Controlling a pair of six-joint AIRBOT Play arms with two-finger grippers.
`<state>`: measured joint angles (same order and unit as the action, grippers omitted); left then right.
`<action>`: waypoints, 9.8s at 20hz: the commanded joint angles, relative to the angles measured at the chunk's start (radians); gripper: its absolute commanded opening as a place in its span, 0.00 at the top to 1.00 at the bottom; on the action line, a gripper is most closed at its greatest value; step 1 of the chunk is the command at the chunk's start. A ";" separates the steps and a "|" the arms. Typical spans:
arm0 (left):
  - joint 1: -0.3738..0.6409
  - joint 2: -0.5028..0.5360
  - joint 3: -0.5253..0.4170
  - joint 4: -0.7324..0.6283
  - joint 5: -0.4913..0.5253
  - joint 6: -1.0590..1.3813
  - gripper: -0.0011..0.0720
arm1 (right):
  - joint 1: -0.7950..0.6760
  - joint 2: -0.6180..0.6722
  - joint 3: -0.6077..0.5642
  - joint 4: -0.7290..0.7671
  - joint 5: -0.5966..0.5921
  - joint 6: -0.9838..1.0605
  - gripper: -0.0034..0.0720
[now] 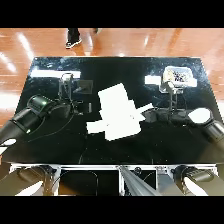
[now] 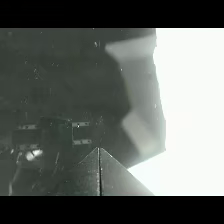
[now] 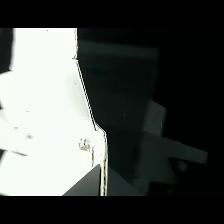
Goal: Fold the box and place the chain.
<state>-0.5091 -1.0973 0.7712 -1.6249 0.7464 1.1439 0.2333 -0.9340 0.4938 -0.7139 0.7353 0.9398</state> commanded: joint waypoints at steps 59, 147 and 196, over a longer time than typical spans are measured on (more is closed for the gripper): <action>0.017 -0.391 0.209 -0.818 0.236 1.837 0.96 | -0.262 0.013 0.378 -0.715 0.436 0.126 0.00; -0.158 -0.205 -0.042 -0.481 -0.127 1.859 0.96 | 0.178 0.050 -0.110 -0.064 -0.072 -0.821 0.00; -0.158 -0.209 -0.042 -0.481 -0.118 1.834 0.95 | 0.191 -0.194 -0.033 0.114 -0.005 -1.090 0.00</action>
<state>-0.6682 -1.3064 0.7300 -2.1063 0.6250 2.9795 0.4255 -1.1030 0.4580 -0.5816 0.7307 -0.1612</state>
